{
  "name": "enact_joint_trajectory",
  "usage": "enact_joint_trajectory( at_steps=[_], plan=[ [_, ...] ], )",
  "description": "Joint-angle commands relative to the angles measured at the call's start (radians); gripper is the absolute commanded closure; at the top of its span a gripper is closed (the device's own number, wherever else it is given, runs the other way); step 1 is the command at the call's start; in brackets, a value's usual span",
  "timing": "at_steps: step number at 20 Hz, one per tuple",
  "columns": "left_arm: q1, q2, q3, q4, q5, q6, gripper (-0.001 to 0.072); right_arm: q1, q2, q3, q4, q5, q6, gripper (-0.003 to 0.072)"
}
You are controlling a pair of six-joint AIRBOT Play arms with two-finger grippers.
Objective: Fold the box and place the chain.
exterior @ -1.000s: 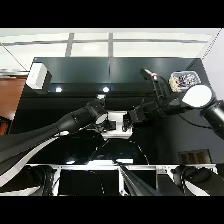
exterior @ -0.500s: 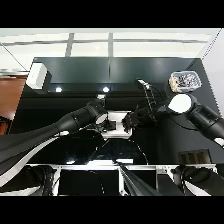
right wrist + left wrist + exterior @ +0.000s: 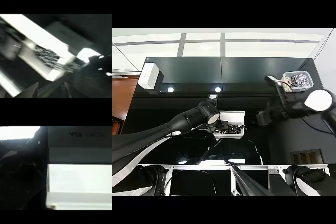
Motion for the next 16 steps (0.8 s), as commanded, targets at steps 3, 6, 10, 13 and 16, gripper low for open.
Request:
enact_joint_trajectory(
  at_steps=[3,6,10,13,16],
  plan=[
    [0.001,0.000,0.000,0.000,0.000,0.000,0.0683,-0.024,0.102,-0.303,-0.033,-0.359,-0.215,0.0144],
    [0.001,0.000,0.000,0.000,0.001,0.000,0.0683,0.038,0.091,-0.361,-0.027,-0.435,-0.486,-0.0018],
    [0.000,0.000,0.000,0.000,0.000,0.000,0.0683,0.082,0.031,-0.364,0.054,-0.426,-0.885,-0.0010],
    [0.001,0.000,-0.001,0.000,0.000,0.000,0.0683,0.082,-0.078,-0.364,0.214,-0.431,-1.171,-0.0010],
    [0.000,0.000,-0.001,-0.001,0.000,0.000,0.0683,0.082,-0.174,-0.364,0.348,-0.429,-1.411,-0.0010]
  ],
)
